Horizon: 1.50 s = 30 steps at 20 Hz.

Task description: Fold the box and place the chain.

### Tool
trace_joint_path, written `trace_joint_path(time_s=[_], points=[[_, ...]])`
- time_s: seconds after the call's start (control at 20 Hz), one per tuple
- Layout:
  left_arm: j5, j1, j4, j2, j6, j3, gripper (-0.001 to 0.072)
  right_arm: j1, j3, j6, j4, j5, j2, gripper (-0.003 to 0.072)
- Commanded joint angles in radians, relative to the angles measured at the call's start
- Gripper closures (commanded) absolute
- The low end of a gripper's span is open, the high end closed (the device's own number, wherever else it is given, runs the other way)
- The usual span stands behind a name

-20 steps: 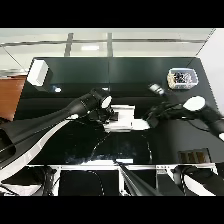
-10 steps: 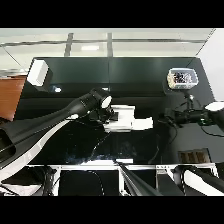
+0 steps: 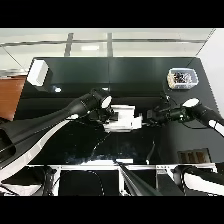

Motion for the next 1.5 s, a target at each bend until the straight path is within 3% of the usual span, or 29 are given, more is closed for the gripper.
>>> trace_joint_path(time_s=[0.0, 0.35, 0.55, 0.6, 0.65, 1.15, 1.25, 1.45], points=[[0.0, 0.0, 0.0, -0.001, 0.0, 0.0, 0.0683, 0.018, 0.083, -0.038, 0.012, 0.108, -0.007, 0.0158], [0.0, 0.0, 0.0, -0.001, 0.0, 0.0, 0.0683, 0.134, 0.135, 0.022, -0.005, 0.062, -0.007, 0.02], [0.0, 0.0, 0.0, -0.001, 0.0, 0.0, 0.0683, 0.208, 0.196, 0.16, -0.126, 0.035, -0.007, 0.0213], [0.0, 0.0, 0.0, -0.001, 0.0, 0.0, 0.0683, 0.227, 0.212, 0.202, -0.164, 0.031, -0.007, 0.0304], [0.0, 0.0, 0.0, -0.001, 0.0, 0.0, 0.0683, 0.242, 0.223, 0.246, -0.192, 0.024, -0.007, 0.0318], [0.0, 0.0, 0.0, -0.001, 0.0, 0.0, 0.0682, 0.422, 0.275, 0.65, -0.501, -0.096, -0.007, 0.0329], [0.0, 0.0, 0.0, -0.001, 0.0, 0.0, 0.0683, 0.457, 0.275, 0.731, -0.559, -0.12, -0.007, 0.0381], [-0.001, 0.0, 0.0, -0.001, 0.0, 0.0, 0.0683, 0.54, 0.277, 0.858, -0.662, -0.189, -0.008, 0.0384]])
